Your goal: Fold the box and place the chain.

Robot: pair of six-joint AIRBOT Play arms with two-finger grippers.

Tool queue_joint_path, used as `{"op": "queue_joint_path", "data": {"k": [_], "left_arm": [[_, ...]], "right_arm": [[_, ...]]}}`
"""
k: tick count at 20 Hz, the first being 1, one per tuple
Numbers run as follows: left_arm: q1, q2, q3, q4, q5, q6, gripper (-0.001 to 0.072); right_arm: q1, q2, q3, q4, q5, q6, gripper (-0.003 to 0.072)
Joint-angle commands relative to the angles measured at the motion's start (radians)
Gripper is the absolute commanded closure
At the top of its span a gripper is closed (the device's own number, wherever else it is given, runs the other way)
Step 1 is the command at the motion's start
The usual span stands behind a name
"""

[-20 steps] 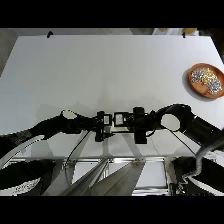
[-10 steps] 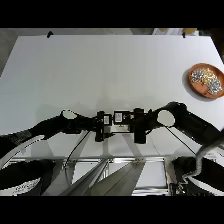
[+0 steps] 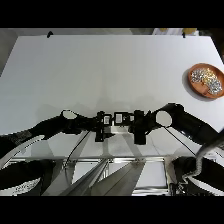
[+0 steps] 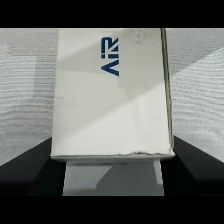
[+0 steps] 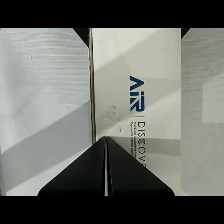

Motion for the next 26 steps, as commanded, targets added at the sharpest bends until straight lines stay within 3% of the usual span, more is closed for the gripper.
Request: {"op": "queue_joint_path", "data": {"k": [1, 7, 11, 14, 16, 26], "left_arm": [[0.001, 0.0, 0.0, 0.0, 0.0, -0.001, 0.0438], [0.001, 0.0, 0.0, 0.0, 0.0, -0.001, 0.0438], [0.001, 0.0, 0.0, 0.0, 0.0, -0.001, 0.0438], [0.001, 0.0, 0.0, 0.0, 0.0, -0.001, 0.0438], [0.001, 0.0, 0.0, 0.0, 0.0, -0.001, 0.0438], [0.001, 0.0, 0.0, 0.0, 0.0, -0.001, 0.0438]], "right_arm": [[0.0, 0.011, -0.002, -0.013, -0.004, 0.002, 0.0671], [-0.108, 0.184, 0.04, -0.095, 0.042, 0.25, 0.0671], [-0.303, 0.243, 0.035, -0.146, 0.303, 0.576, 0.0671], [-0.449, 0.243, -0.032, -0.34, 0.436, 0.797, 0.0671], [-0.512, 0.244, -0.069, -0.447, 0.439, 0.914, 0.0671], [-0.55, 0.244, -0.079, -0.435, 0.421, 0.943, 0.0671]]}}
